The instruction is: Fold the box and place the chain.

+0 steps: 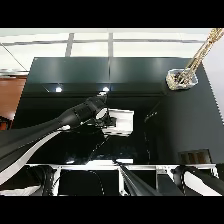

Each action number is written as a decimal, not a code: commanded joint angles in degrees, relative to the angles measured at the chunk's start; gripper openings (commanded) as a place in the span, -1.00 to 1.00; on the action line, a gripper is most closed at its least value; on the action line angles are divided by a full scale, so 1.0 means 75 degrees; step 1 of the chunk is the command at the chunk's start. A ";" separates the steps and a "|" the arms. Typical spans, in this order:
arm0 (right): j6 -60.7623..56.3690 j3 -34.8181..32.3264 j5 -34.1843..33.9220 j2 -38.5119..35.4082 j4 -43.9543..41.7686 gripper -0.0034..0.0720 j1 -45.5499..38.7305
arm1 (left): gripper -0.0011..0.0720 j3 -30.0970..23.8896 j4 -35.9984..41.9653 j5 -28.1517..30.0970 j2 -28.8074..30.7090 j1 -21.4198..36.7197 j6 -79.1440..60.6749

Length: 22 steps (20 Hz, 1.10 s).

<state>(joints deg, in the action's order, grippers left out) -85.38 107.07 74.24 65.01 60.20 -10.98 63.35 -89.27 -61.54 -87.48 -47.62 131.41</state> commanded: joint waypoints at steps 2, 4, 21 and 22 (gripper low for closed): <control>0.0254 -0.0017 0.0463 -0.0749 -0.0545 -0.89 0.0627 | -0.89 0.0003 -0.0009 0.0003 0.0006 0.0003 0.0000; 0.0376 -0.0134 0.0702 -0.0930 -0.0545 -0.89 0.1081 | -0.89 0.0003 -0.0009 0.0000 0.0006 0.0003 0.0000; 0.1737 -0.4127 0.1055 -0.1408 -0.3873 -0.89 0.3206 | -0.89 0.0003 -0.0006 -0.0003 0.0006 0.0003 0.0000; 0.1781 -0.4266 0.0781 -0.1408 -0.3998 -0.89 0.3206 | -0.89 0.0003 -0.0006 0.0000 0.0006 0.0003 0.0000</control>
